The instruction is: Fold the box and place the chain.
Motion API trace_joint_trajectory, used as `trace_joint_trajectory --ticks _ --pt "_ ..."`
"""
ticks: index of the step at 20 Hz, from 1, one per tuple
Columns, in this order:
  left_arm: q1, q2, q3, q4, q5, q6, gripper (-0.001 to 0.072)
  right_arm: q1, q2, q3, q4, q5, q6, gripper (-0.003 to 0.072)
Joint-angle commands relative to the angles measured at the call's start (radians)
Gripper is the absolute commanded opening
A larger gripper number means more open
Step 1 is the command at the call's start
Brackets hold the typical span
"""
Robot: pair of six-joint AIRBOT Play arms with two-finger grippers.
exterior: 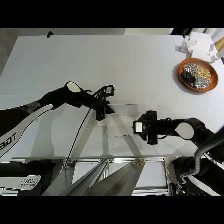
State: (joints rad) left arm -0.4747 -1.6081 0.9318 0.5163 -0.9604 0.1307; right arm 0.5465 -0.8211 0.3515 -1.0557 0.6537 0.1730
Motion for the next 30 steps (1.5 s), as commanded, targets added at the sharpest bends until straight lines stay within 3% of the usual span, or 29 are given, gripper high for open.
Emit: trace_joint_trajectory --ticks 1,7,11,13,17,22,26,30 --pt "-0.001 -0.001 -0.001 0.0 -0.001 0.0 0.0012 0.089 0.016 -0.107 0.005 -0.201 -0.067 0.0596" --pt "0.0 -0.001 -0.001 0.0 -0.001 0.0 0.0012 0.134 -0.001 -0.125 0.006 -0.308 -0.065 0.0596" --pt "0.0 -0.001 -0.001 0.0 -0.001 0.0 0.0012 0.134 -0.021 -0.125 0.01 -0.3 -0.066 0.0596" --pt "0.0 -0.001 -0.001 0.0 -0.001 0.0 0.0012 0.139 0.037 -0.114 0.014 -0.249 -0.061 0.0596" --pt "0.0 -0.001 -0.001 0.0 -0.001 0.0 0.0012 0.154 0.184 -0.113 -0.027 -0.102 0.144 0.0575" --pt "0.0 -0.001 -0.001 0.0 -0.001 0.0 0.0012 0.154 0.154 -0.116 -0.061 -0.058 0.145 0.0576" --pt "0.0 -0.001 -0.001 0.0 -0.001 0.0 0.0012 0.154 0.11 -0.119 -0.065 -0.097 0.144 0.0576" --pt "0.0 -0.001 -0.001 0.0 -0.001 0.0 0.0012 0.154 0.016 -0.127 -0.052 -0.287 0.137 0.0585"
